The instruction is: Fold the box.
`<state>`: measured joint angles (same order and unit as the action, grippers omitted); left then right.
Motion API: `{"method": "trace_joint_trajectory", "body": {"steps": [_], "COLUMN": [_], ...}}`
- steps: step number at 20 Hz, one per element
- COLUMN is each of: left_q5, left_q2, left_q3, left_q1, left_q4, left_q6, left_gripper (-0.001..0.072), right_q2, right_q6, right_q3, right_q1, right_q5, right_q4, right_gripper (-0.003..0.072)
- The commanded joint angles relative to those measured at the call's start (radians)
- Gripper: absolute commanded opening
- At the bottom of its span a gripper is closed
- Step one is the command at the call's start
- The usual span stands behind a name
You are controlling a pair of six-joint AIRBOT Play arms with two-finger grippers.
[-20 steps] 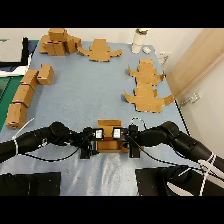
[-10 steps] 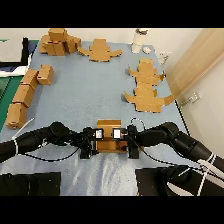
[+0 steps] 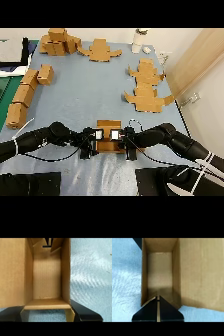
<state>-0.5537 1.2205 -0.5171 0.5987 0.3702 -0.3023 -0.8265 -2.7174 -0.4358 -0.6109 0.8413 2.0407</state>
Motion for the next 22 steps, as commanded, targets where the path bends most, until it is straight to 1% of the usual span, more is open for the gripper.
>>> {"method": "trace_joint_trajectory", "body": {"steps": [1,6,10,13,17,18,19,20,22], "left_q5": [0.002,0.002,0.002,0.002,0.002,0.002,0.002,0.002,0.002], "left_q2": [0.0,0.0,0.0,0.0,0.0,0.0,0.0,0.0,0.0], "left_q3": [-0.001,-0.001,-0.001,-0.001,-0.001,-0.001,-0.001,-0.001,-0.001], "left_q1": [0.0,0.0,0.0,0.0,0.0,0.0,0.0,0.0,0.0], "left_q4": [0.0,0.0,0.0,0.0,0.0,0.0,0.0,0.0,0.0], "left_q6": [0.001,0.0,0.001,0.0,0.001,0.0,0.0,0.001,0.001], "left_gripper": [0.0449,0.0449,0.0449,0.0449,0.0449,0.0449,0.0449,0.0449,0.0449], "right_q2": [-0.01,-0.01,0.016,0.058,0.061,0.061,0.061,0.061,0.061], "right_q6": [-0.008,0.0,0.206,0.294,0.348,0.354,0.355,0.354,0.353], "right_q3": [0.001,0.001,0.001,0.001,0.001,0.001,0.001,-0.001,-0.011], "right_q1": [-0.006,-0.006,-0.005,-0.001,0.021,0.021,0.021,0.021,0.021], "right_q5": [-0.006,0.01,0.093,0.139,0.148,0.14,0.123,0.104,0.075], "right_q4": [0.001,-0.016,-0.14,-0.239,-0.266,-0.28,-0.297,-0.301,-0.259], "right_gripper": [0.0066,0.0066,0.0058,0.0056,0.0067,0.0135,0.0351,0.038,0.038]}}
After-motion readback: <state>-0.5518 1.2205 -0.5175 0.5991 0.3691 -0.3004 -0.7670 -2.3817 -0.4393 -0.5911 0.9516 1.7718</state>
